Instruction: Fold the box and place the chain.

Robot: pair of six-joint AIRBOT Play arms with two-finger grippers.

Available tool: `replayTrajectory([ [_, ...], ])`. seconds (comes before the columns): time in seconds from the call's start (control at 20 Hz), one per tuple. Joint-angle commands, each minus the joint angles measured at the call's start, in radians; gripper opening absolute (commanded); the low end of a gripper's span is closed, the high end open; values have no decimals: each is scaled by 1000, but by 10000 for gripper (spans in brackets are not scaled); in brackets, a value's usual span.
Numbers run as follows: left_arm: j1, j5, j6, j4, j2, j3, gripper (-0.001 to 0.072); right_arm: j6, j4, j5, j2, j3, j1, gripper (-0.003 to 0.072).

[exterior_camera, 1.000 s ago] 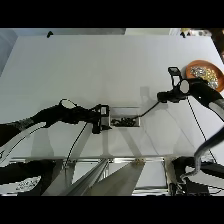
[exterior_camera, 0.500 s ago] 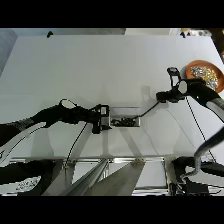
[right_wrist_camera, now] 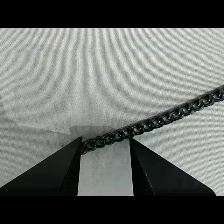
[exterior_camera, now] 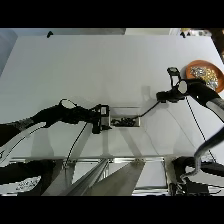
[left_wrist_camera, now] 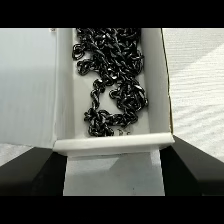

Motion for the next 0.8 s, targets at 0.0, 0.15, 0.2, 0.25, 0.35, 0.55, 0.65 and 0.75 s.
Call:
replayTrajectory([
  [0.0,0,0,0,0,1,1,152,-2,-11,15,-6,-1,0,235],
  [0.15,0,0,0,0,1,1,152,-35,-14,43,-21,-1,0,19],
  [0.2,0,0,0,0,1,1,152,-35,-13,46,-21,0,0,19],
  [0.25,0,0,0,0,1,1,152,-36,-13,52,-20,0,0,19],
  [0.35,0,0,0,0,1,1,152,-69,-13,90,-11,4,0,18],
  [0.55,0,0,0,0,1,1,152,-110,-13,127,122,4,0,18],
  [0.65,0,0,0,0,1,1,152,-110,-5,152,225,4,0,18],
  [0.75,0,0,0,0,1,1,152,-110,8,199,328,4,0,18],
])
